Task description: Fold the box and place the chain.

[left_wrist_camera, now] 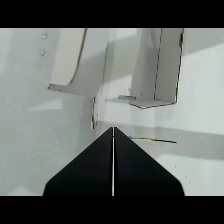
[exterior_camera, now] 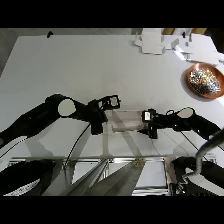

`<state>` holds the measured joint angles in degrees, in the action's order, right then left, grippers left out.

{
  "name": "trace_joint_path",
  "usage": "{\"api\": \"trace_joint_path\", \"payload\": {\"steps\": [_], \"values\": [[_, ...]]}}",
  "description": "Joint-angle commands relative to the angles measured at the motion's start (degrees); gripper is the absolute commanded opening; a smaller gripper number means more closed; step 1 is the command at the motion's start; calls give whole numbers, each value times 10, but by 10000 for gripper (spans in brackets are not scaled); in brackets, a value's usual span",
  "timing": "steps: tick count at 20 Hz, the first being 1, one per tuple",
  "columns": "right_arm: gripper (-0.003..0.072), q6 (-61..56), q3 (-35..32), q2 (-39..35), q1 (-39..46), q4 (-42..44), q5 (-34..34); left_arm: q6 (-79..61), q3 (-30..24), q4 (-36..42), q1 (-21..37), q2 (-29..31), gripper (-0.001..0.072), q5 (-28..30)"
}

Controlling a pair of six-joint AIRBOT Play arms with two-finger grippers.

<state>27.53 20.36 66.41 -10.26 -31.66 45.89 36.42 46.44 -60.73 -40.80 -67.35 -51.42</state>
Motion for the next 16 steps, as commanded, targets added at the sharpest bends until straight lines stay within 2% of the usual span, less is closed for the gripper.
{"api": "trace_joint_path", "payload": {"steps": [1,4,8,12,16], "values": [[268,0,0,0,0,0,0,-17,-8,-4,-1,-8,2,19],[268,0,0,0,0,0,0,-28,-7,-2,-15,1,3,48],[268,0,0,0,0,0,0,-30,-7,-2,-35,-22,6,42],[268,0,0,0,0,0,0,-15,-8,-17,-32,-64,2,18],[268,0,0,0,0,0,0,11,-14,-45,-14,-68,3,-15]]}}
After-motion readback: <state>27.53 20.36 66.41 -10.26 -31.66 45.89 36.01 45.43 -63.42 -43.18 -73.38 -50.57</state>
